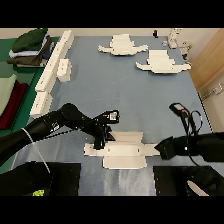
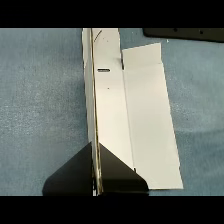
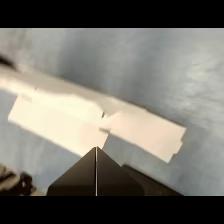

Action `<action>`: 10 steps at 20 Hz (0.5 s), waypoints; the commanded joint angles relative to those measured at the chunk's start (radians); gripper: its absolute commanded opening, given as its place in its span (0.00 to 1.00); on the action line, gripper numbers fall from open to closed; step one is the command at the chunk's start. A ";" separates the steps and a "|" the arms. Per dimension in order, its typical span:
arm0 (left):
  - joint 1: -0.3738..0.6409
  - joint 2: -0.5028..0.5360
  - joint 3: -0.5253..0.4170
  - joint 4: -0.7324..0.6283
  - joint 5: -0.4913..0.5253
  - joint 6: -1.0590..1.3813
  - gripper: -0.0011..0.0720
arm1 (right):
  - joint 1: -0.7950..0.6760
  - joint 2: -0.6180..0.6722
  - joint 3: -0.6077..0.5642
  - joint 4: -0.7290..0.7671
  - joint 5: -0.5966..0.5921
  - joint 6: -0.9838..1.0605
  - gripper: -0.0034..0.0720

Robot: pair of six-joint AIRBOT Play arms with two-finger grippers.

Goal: Fold the box.

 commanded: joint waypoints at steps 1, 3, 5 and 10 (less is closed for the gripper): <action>-0.001 0.001 0.001 0.000 0.000 0.000 0.04 | 0.210 0.061 -0.059 0.002 -0.028 -0.119 0.05; -0.001 0.001 0.001 0.000 0.000 0.000 0.04 | 0.327 0.018 -0.108 -0.002 0.025 -0.139 0.05; -0.001 0.001 0.001 0.000 0.000 0.000 0.04 | 0.462 -0.047 -0.140 -0.016 0.107 -0.131 0.05; -0.001 0.001 0.001 0.000 0.000 0.000 0.04 | 0.827 -0.175 -0.138 -0.410 0.278 0.089 0.05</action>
